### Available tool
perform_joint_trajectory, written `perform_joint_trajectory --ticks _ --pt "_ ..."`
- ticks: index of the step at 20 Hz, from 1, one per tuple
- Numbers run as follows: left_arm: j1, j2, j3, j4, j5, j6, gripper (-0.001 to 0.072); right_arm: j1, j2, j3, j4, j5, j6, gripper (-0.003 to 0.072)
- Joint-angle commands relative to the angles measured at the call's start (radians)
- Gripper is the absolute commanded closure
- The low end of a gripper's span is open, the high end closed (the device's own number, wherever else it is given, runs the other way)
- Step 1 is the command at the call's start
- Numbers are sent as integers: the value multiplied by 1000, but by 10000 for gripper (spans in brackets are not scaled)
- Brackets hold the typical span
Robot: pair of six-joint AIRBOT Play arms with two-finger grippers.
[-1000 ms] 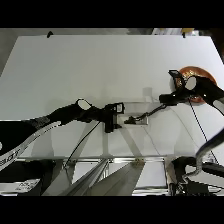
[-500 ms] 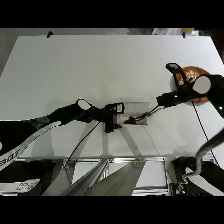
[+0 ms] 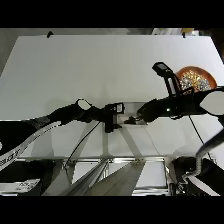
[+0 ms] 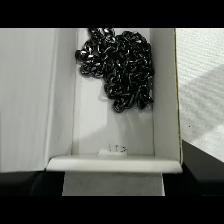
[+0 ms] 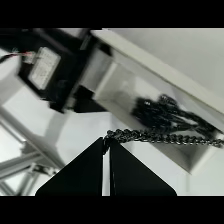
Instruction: Fold the box and place the chain.
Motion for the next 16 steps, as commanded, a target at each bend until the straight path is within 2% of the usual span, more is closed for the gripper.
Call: perform_joint_trajectory --ticks 1,9,11,15,16 --pt "0 0 0 0 0 0 432 104 10 1 52 -93 4 667" --pt "0 0 0 0 0 0 432 123 -56 -30 -7 -113 4 651" --pt "0 0 0 0 0 0 432 107 -55 -30 -14 -116 3 486" --pt "0 0 0 0 0 0 432 -29 -13 -14 -16 -48 -2 491" --pt "0 0 0 0 0 0 432 -78 -2 -7 -16 -23 -10 530"
